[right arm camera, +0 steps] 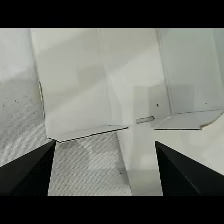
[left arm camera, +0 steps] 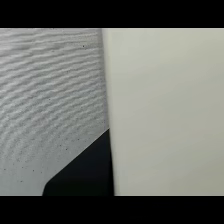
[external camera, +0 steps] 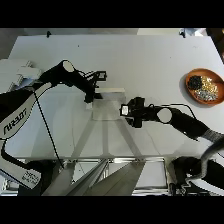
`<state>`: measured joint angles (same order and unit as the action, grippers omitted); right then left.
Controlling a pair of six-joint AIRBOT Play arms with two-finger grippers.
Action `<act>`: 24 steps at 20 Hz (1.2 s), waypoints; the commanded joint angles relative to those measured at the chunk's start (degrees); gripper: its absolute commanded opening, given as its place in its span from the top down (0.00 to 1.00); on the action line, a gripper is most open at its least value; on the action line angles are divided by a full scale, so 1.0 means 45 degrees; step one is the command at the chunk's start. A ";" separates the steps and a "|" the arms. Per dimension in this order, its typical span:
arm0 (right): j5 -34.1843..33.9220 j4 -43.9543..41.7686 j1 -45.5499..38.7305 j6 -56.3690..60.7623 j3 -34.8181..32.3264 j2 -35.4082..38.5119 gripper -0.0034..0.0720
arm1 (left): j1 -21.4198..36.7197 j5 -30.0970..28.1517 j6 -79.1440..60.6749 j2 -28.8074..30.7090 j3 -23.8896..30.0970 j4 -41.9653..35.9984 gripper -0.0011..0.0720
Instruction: Fold the box and place the chain.
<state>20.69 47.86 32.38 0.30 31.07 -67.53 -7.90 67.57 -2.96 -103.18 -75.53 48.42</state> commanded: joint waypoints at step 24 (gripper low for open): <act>0.2497 -0.1088 -0.1370 -0.0845 -0.0005 0.0442 0.04 | -0.0010 0.0039 -0.0005 0.0000 -0.0005 0.0010 0.97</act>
<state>34.22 43.09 25.80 -2.72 31.07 -63.37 -7.94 67.79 -2.98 -103.18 -75.53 48.45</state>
